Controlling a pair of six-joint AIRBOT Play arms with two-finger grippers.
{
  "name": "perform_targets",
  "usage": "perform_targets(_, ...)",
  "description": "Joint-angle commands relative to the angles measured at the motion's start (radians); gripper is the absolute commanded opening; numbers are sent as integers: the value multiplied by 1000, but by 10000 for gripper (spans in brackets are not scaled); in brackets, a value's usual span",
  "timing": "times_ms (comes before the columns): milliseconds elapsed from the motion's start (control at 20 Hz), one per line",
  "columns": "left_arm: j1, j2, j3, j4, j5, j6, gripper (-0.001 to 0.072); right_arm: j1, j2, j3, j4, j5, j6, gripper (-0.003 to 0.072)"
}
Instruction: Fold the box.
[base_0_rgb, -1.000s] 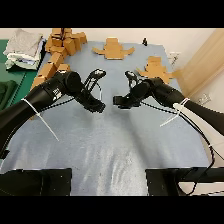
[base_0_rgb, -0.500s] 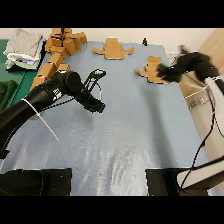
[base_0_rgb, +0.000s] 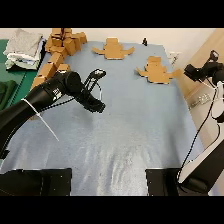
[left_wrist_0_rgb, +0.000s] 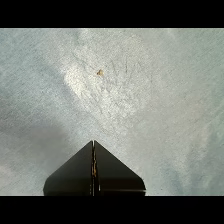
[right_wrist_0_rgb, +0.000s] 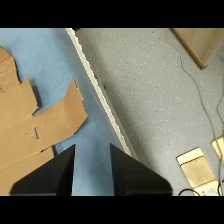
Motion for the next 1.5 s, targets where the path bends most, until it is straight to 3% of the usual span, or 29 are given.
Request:
perform_targets(0, 0, 0, 0, 0, 0, 0, 11, 4, -95, 63, 29, 47, -70, 358)
perform_targets(250, 0, 0, 0, 0, 0, 0, 11, 23, -118, 63, 127, 125, -152, 352)
perform_targets(300, 0, 0, 0, 0, 0, 0, 12, 30, -118, 63, 129, 148, -160, 336)
perform_targets(350, 0, 0, 0, 0, 0, 0, 11, 37, -119, 63, 129, 165, -168, 270)
perform_targets(600, 0, 0, 0, 0, 0, 0, 11, 64, -123, 63, 130, 233, -186, 267)
perform_targets(650, 0, 0, 0, 0, 0, 0, 11, 66, -125, 63, 130, 230, -186, 183)
perform_targets(750, 0, 0, 0, 0, 0, 0, 11, 66, -127, 63, 130, 216, -202, 144)
perform_targets(850, 0, 0, 0, 0, 0, 0, 11, 67, -123, 63, 132, 185, -205, 3)
perform_targets(1200, 0, 0, 0, 0, 0, 0, 11, 96, 39, 37, 149, 13, -261, -3)
perform_targets(1450, 0, 0, 0, 0, 0, 0, 11, 97, 200, -100, 143, -134, -260, -5)
